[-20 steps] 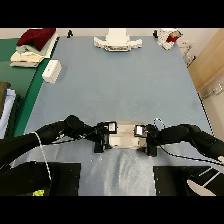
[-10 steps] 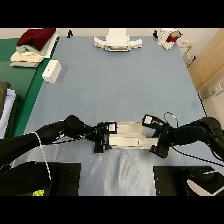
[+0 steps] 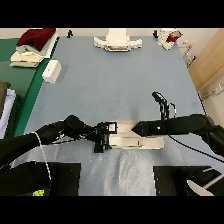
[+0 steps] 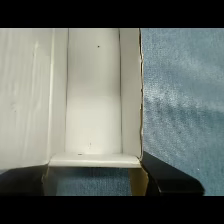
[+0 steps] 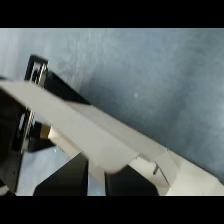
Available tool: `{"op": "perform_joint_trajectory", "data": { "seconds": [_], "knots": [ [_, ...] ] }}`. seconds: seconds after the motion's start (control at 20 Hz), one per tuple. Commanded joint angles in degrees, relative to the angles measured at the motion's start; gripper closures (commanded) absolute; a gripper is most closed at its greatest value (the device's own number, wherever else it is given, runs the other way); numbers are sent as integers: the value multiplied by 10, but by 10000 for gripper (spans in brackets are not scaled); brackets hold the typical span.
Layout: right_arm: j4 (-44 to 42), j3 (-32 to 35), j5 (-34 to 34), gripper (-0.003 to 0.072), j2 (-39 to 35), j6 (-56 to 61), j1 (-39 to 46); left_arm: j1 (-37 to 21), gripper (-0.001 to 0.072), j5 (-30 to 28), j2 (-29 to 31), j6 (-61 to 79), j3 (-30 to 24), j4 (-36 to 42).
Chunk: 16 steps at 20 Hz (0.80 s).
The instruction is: Fold the box.
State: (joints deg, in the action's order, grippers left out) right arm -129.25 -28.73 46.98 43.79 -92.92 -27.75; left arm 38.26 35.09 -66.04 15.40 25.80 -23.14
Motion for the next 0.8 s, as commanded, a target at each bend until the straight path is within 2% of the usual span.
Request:
{"op": "perform_joint_trajectory", "data": {
  "seconds": [0.0,0.15,0.3,0.75],
  "knots": [
    [-21,-32,-86,546,99,34,2,0,233,0,0,0,0,0],
    [-19,-59,-86,546,179,33,2,0,233,0,0,0,0,0],
    [-19,-63,-83,546,229,29,1,0,233,0,0,0,0,0],
    [0,-68,-65,546,238,11,-1,0,233,0,0,0,0,0]
  ]
}}
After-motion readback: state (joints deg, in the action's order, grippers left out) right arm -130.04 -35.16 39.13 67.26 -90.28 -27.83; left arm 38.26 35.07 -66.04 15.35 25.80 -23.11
